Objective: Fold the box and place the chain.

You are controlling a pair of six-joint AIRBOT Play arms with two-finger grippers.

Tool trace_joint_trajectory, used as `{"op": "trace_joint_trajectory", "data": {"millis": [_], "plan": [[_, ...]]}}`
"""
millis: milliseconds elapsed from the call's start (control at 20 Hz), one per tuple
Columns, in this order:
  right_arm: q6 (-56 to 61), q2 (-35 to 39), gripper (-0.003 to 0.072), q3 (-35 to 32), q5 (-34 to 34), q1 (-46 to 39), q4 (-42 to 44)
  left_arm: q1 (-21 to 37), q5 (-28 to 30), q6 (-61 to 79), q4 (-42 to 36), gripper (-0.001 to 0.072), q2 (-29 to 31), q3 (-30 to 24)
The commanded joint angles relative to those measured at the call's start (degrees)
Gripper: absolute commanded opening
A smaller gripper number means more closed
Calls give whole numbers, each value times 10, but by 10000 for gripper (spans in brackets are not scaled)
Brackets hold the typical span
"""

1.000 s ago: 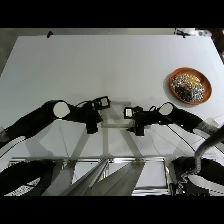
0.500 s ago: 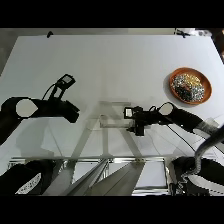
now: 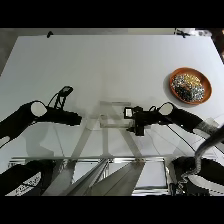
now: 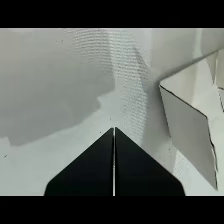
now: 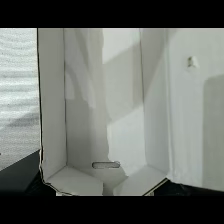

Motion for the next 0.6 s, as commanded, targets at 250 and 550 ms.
{"op": "trace_joint_trajectory", "data": {"millis": [250,550], "plan": [[0,0,403,0,0,0,0,-56,65,95,-160,6,-66,-3],[0,0,403,0,-1,0,0,-78,57,97,-185,8,-66,-2]]}}
